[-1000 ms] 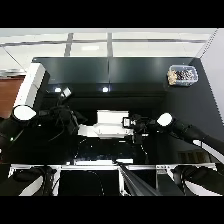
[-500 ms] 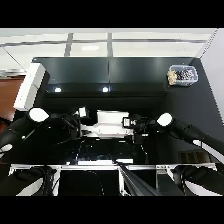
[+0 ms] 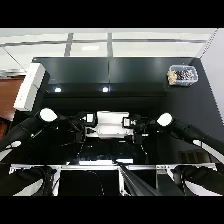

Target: Fold the box and place the chain.

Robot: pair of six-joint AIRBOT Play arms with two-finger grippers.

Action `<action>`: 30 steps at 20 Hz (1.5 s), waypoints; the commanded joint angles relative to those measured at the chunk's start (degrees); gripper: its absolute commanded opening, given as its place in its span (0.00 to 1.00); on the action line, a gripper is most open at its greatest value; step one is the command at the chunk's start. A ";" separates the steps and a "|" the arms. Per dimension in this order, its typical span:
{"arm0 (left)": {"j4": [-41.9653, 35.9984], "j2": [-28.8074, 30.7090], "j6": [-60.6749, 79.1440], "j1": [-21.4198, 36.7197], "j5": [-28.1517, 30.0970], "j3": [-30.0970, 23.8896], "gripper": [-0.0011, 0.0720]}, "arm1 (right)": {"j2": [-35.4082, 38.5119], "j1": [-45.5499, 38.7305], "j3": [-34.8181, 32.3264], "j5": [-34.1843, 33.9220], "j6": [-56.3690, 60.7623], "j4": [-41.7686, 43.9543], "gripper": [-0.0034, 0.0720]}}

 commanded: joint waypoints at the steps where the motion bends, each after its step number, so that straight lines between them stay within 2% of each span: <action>1: -2.75 -0.42 0.24 -0.26 -0.11 0.07 0.28 | 0.00 0.00 0.04 0.00 -0.02 0.00 0.06; 4: -5.09 -0.79 0.26 -1.86 0.98 0.07 0.28 | 0.00 0.00 0.04 0.00 0.00 0.00 0.06; 9: -6.82 -2.29 0.26 -5.46 5.95 0.07 0.29 | 0.00 0.00 0.04 0.00 0.00 0.00 0.06; 16: -9.77 -4.79 -0.55 -5.70 5.73 0.07 0.28 | 0.00 0.00 0.04 0.00 0.00 0.00 0.06; 18: -9.75 -4.74 -0.50 -5.70 5.77 0.07 0.13 | 0.00 0.00 0.04 0.00 0.00 0.00 0.06; 19: -9.70 -4.74 -0.52 -5.70 5.75 0.07 0.09 | 0.00 0.00 0.04 0.00 0.00 0.00 0.06; 20: -9.77 -4.74 -0.52 -5.73 5.70 0.07 0.14 | 0.00 0.00 0.04 0.00 0.00 0.00 0.06; 21: -9.79 -4.74 -0.52 -5.81 5.75 0.07 0.40 | 0.00 0.00 0.04 0.02 0.00 0.00 0.06; 22: -9.73 -4.74 -0.52 -5.86 5.73 0.07 0.48 | 0.00 0.00 0.04 0.00 0.00 0.00 0.06; 23: -9.68 -4.74 -0.52 -5.84 5.51 0.07 0.44 | 0.00 0.00 0.04 0.00 0.00 0.00 0.06; 24: -9.57 -4.74 -0.50 -5.84 5.29 0.07 0.24 | 0.00 0.00 0.04 0.00 0.00 0.00 0.06; 25: -9.60 -4.74 -0.52 -5.86 5.25 0.07 0.26 | 0.00 0.00 0.04 0.00 0.00 0.00 0.06; 26: -9.62 -4.74 -0.66 -5.84 5.29 0.07 0.46 | 0.00 0.00 0.04 0.00 0.00 0.00 0.06; 27: -9.53 -4.68 -1.55 -5.81 5.25 0.07 0.50 | 0.00 0.00 0.04 0.00 0.00 0.00 0.06; 28: -9.31 -4.46 -2.29 -5.68 5.18 0.09 0.45 | 0.00 0.00 0.04 0.00 0.00 0.00 0.06; 29: -9.09 -3.91 -2.40 -5.44 4.66 0.11 0.17 | 0.00 0.00 0.04 0.00 0.00 0.00 0.06; 30: -8.17 -3.08 -3.41 -5.03 3.87 0.24 0.05 | 0.00 0.00 0.04 0.00 -0.02 0.00 0.06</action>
